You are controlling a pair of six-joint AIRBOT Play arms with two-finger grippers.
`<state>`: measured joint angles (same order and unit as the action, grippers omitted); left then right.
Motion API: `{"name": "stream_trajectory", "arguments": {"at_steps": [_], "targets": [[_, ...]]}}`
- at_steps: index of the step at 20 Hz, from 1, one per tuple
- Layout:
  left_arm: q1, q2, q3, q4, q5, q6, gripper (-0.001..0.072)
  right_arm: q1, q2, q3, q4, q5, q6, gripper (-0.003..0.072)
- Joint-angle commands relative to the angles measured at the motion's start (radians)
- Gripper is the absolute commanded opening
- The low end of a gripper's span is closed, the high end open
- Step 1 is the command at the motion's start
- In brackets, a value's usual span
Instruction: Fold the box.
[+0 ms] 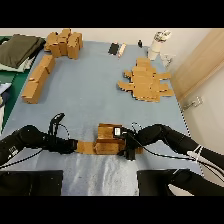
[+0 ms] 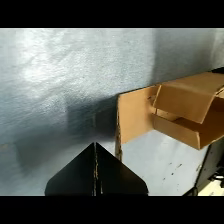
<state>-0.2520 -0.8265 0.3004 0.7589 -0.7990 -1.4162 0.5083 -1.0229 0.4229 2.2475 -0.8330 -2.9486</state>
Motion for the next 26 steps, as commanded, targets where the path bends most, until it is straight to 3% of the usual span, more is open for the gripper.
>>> {"name": "stream_trajectory", "arguments": {"at_steps": [1, 8, 14, 20, 22, 26], "targets": [[-0.017, -0.058, -0.002, -0.121, 0.017, 0.084, 0.0013, 0.0, 0.0, 0.0, 0.0, 0.0, 0.0, 0.0575], [-0.23, -0.067, -0.003, -0.174, 0.195, 0.062, 0.0012, 0.0, 0.0, 0.0, 0.0, 0.0, 0.0, 0.0575], [-0.27, -0.064, 0.066, -0.164, 0.172, 0.031, 0.0011, 0.0, 0.0, 0.0, 0.0, 0.0, 0.0, 0.0575], [-0.299, -0.064, 0.149, -0.025, 0.191, -0.138, 0.0018, 0.0, 0.0, 0.0, 0.0, 0.0, 0.0, 0.0575], [-0.299, -0.065, 0.164, -0.022, 0.183, -0.145, 0.0359, 0.0, 0.0, 0.0, 0.0, 0.0, 0.0, 0.0575], [-0.299, -0.065, 0.169, -0.02, 0.14, -0.158, 0.0355, 0.0, 0.0, 0.0, 0.0, 0.0, 0.0, 0.0575]]}}
